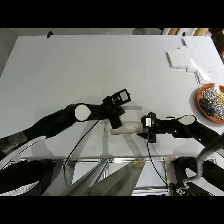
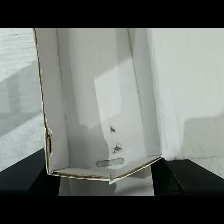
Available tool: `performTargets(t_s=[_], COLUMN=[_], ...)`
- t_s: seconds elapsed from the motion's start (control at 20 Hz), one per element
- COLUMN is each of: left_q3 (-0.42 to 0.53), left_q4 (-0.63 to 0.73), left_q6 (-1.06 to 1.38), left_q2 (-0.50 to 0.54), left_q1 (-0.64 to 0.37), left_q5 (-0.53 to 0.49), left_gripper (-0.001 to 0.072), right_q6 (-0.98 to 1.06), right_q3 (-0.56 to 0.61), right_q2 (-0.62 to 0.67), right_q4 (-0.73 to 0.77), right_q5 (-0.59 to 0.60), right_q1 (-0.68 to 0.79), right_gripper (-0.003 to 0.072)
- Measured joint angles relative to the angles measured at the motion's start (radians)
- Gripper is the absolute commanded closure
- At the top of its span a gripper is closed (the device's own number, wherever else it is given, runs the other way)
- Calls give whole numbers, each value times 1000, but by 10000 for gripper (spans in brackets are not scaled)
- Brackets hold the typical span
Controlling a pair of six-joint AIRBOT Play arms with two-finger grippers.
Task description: Fold the box and place the chain.
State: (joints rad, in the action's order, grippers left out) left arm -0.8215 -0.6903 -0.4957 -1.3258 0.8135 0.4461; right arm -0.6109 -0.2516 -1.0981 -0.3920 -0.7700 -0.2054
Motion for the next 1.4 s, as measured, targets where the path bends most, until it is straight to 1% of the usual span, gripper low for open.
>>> performTargets(t_s=[0.1,0.25,0.35,0.45,0.55,0.65,0.8,0.9,1.0,1.15,1.4], left_q3=[-37,-69,-78,-83,-86,-87,-88,-88,-88,-87,-81], left_q4=[21,36,35,4,-56,-169,-374,-465,-515,-561,-597], left_q6=[-2,-2,-2,-6,-43,-128,-283,-343,-376,-402,-414], left_q2=[-48,-95,-108,-106,-88,-55,2,25,32,22,27], left_q1=[-18,-30,-36,-39,-40,-37,-22,-9,8,18,-9], left_q5=[20,50,82,133,183,246,367,441,493,541,619], left_gripper=[708,707,709,709,710,710,710,709,709,709,708], right_q6=[0,0,0,0,0,0,0,0,0,0,0], right_q3=[0,0,0,0,0,0,0,0,0,0,0], right_q2=[0,0,0,0,0,0,0,0,0,0,0], right_q4=[0,0,0,0,0,0,0,0,0,0,0], right_q5=[0,0,0,-1,-1,0,0,0,0,0,0], right_q1=[0,0,0,0,0,0,0,0,0,0,0], right_gripper=[275,275,275,275,275,275,275,275,275,275,275])
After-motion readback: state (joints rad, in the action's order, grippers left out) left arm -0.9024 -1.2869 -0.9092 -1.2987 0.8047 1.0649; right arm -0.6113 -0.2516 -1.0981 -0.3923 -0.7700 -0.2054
